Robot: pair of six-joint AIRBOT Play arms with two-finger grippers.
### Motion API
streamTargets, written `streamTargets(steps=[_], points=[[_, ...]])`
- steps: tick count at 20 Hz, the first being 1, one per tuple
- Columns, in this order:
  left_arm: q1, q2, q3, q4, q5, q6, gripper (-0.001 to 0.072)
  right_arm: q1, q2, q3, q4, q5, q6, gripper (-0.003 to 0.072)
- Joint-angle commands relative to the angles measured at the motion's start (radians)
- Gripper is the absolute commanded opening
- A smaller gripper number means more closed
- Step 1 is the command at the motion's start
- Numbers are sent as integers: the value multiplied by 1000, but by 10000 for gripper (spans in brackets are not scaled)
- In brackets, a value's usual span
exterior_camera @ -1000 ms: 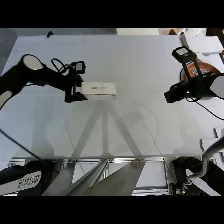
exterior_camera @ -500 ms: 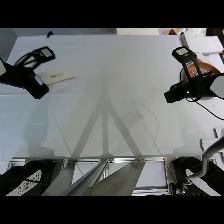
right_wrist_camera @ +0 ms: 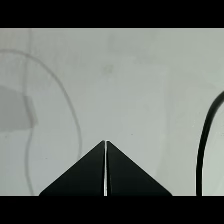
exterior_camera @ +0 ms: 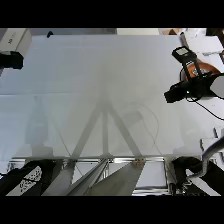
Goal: Fold the box and place the chain.
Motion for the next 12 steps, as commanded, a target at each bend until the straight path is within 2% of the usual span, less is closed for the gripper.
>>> streamTargets(steps=[1,4,8,10,12], points=[[24,-34,-71,-20,233,-49,7,-1,1,0,0,0,0,13],[24,-132,-89,-22,238,-50,7,-1,1,0,0,0,0,13],[23,-274,-88,-95,356,-50,14,-1,1,0,0,0,0,13],[21,-340,-88,-105,399,-46,95,-1,1,0,0,0,0,13],[22,-401,-89,-103,425,-44,96,-1,1,0,0,0,0,13]])
